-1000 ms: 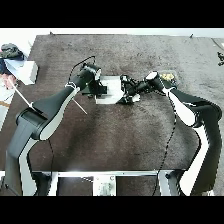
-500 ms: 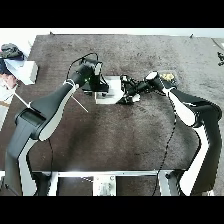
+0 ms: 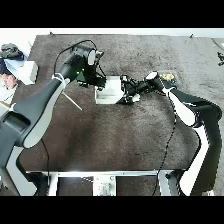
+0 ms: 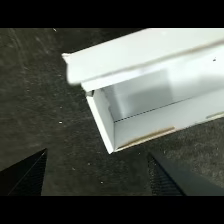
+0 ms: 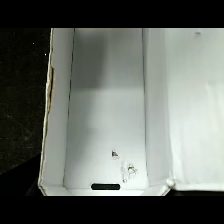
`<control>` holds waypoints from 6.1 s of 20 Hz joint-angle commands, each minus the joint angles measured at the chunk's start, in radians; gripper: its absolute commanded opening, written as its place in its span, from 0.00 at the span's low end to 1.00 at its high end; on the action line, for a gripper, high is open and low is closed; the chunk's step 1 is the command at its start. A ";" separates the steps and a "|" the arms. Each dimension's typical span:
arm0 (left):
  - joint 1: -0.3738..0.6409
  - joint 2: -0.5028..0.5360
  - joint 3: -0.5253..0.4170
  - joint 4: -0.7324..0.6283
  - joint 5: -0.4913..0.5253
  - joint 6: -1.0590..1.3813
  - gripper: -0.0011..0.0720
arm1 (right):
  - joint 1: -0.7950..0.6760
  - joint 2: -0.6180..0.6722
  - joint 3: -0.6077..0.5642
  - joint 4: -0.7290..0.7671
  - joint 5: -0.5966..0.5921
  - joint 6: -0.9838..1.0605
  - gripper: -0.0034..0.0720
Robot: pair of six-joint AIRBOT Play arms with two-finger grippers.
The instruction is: Fold the box and place the chain.
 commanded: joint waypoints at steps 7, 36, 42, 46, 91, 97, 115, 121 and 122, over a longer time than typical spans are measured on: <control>0.231 0.334 -0.607 -0.568 0.512 0.587 0.94 | 0.000 -0.001 0.000 0.000 0.000 0.000 0.64; 0.447 -0.129 -0.423 -1.099 0.184 2.181 1.00 | 0.000 -0.001 0.000 0.000 0.000 0.000 0.64; 0.437 -0.143 -0.423 -1.152 0.126 2.229 1.00 | 0.000 -0.001 0.000 0.000 0.001 0.000 0.64; 0.406 -0.161 -0.427 -1.161 0.124 2.235 1.00 | 0.000 -0.001 0.000 0.000 0.000 0.000 0.64; 0.351 -0.197 -0.447 -1.216 0.271 2.218 0.68 | 0.000 -0.001 0.000 0.000 0.000 0.000 0.64; 0.351 -0.197 -0.447 -1.216 0.272 2.217 0.68 | 0.000 -0.001 0.000 0.000 0.000 0.000 0.64; 0.351 -0.197 -0.447 -1.219 0.273 2.217 0.68 | 0.000 -0.001 0.000 0.000 0.000 0.000 0.64; 0.351 -0.197 -0.447 -1.220 0.272 2.217 0.68 | 0.000 -0.001 0.000 0.000 0.000 0.000 0.64; 0.351 -0.197 -0.447 -1.220 0.272 2.217 0.68 | 0.000 -0.001 0.000 0.000 0.000 0.000 0.64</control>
